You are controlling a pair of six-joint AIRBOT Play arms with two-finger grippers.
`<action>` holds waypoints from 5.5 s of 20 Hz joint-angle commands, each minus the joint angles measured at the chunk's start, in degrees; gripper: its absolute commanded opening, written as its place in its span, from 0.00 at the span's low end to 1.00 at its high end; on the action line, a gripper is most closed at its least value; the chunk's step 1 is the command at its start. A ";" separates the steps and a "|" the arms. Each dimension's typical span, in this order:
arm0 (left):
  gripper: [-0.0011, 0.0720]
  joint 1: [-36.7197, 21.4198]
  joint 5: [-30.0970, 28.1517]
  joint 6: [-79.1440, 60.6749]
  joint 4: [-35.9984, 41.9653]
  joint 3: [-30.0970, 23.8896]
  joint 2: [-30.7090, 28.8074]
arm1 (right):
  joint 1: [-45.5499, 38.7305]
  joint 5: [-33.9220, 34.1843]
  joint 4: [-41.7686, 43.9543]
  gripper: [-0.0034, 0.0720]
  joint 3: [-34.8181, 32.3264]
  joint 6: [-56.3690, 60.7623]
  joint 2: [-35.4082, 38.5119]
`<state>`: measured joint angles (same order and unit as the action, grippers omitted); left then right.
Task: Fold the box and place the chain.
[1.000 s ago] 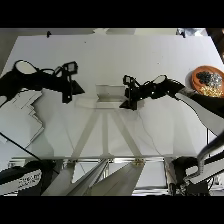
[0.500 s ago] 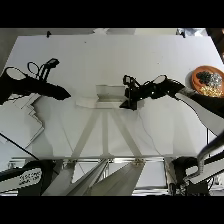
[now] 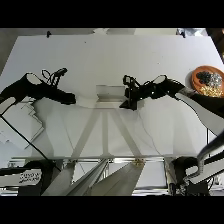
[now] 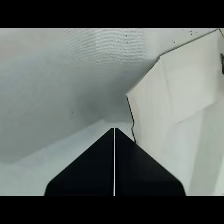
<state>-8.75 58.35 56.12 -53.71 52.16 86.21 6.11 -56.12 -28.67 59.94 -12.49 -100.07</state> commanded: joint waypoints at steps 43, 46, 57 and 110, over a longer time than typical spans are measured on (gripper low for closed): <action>0.55 4.72 2.23 -14.01 15.74 -0.02 0.09 | 0.00 -0.02 0.02 0.53 0.00 0.02 0.00; 0.56 4.72 2.43 -16.50 18.16 -0.02 -0.39 | 0.00 -0.02 0.02 0.53 0.00 0.02 0.00; 0.91 6.03 1.36 -21.27 28.63 -0.02 2.10 | 0.00 -0.02 0.02 0.53 0.00 0.02 0.00; 0.68 27.10 -3.30 40.15 -24.52 15.87 3.87 | 0.00 -0.02 0.02 0.53 0.00 0.02 0.00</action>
<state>17.12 49.19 91.57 -74.85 64.16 88.03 6.11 -56.21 -28.69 59.94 -12.49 -100.12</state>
